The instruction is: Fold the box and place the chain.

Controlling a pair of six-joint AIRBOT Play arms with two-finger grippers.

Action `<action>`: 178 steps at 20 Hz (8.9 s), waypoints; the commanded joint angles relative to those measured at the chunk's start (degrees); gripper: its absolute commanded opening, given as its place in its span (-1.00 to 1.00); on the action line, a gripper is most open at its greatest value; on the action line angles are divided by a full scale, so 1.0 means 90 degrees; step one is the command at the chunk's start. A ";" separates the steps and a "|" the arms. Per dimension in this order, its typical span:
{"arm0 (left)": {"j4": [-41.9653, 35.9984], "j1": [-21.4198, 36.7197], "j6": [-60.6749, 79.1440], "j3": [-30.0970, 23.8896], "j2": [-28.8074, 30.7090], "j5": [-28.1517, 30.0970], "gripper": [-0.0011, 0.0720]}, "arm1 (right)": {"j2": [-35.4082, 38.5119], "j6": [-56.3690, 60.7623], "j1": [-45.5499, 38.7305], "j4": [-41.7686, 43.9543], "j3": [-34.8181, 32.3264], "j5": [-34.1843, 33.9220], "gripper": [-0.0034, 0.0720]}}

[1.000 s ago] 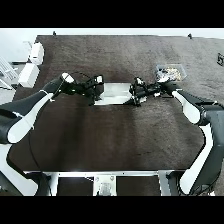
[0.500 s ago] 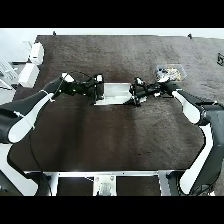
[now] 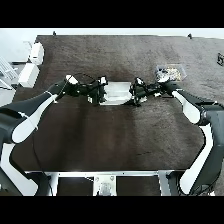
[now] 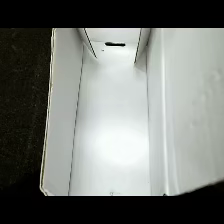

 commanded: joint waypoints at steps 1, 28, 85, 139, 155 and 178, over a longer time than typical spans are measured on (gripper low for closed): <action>-0.0114 -0.0017 0.0017 0.0005 -0.0012 0.0124 0.94 | 0.0000 0.0010 0.0000 0.0015 -0.0002 -0.0002 0.17; 0.0129 0.0899 -0.1224 0.0002 0.0685 -0.1061 -0.92 | 0.0000 0.0010 0.0000 0.0015 -0.0002 -0.0002 0.17; -0.0845 0.0984 -0.6921 -0.0379 -0.0078 -0.1047 -0.10 | 0.0000 0.0010 0.0000 0.0015 -0.0002 -0.0002 0.17; 0.3279 -0.0449 -1.2279 0.1426 -0.0019 -0.1188 -0.09 | 0.0000 0.0010 0.0000 0.0015 -0.0002 -0.0002 0.17; 0.4279 -0.0831 -1.2985 0.1817 -0.0153 -0.1144 -0.09 | 0.0000 0.0010 0.0000 0.0015 -0.0002 -0.0002 0.17; 0.3730 -0.0823 -1.2599 0.2285 -0.0403 -0.1770 0.45 | 0.0000 0.0007 0.0000 0.0015 -0.0002 -0.0002 0.17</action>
